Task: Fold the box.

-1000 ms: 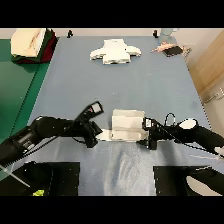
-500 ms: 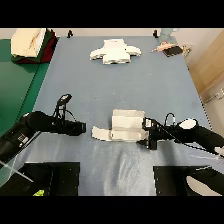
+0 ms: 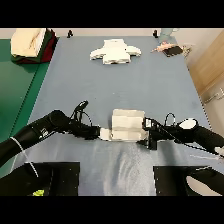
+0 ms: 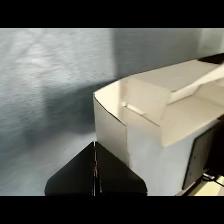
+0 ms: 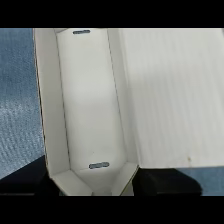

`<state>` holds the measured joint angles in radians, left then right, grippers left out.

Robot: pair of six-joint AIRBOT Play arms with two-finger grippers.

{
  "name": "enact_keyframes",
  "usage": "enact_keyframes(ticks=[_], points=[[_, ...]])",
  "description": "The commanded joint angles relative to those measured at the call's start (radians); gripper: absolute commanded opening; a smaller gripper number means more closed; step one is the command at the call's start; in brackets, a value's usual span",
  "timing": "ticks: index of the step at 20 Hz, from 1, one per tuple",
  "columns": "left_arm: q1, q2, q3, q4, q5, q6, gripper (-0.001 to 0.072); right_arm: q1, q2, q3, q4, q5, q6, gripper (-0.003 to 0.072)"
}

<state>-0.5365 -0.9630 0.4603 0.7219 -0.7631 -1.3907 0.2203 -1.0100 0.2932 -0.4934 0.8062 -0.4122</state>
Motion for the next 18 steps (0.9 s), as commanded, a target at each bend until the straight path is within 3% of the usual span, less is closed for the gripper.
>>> enact_keyframes(ticks=[1, 5, 6, 7, 9, 18], points=[[-0.051, 0.031, 0.033, -0.045, 0.020, 0.021, 0.0016, 0.000, 0.000, 0.000, 0.000, 0.000, 0.000, 0.0516], [-0.055, 0.048, 0.043, -0.055, 0.012, 0.022, 0.0046, 0.000, 0.000, 0.000, 0.000, 0.000, 0.000, 0.0516], [-0.056, 0.048, 0.043, -0.066, 0.012, 0.022, 0.0359, 0.000, 0.000, 0.000, 0.000, 0.000, 0.000, 0.0516], [-0.057, 0.048, 0.044, -0.077, 0.014, 0.023, 0.0500, 0.000, 0.000, 0.000, 0.000, 0.000, 0.000, 0.0516], [-0.058, 0.048, 0.045, -0.076, 0.032, 0.022, 0.0474, 0.000, 0.000, 0.000, 0.000, 0.000, 0.000, 0.0516], [-0.131, -0.025, 0.046, -0.135, 0.126, 0.093, 0.0503, 0.000, 0.000, 0.000, 0.000, 0.000, 0.000, 0.0516]])
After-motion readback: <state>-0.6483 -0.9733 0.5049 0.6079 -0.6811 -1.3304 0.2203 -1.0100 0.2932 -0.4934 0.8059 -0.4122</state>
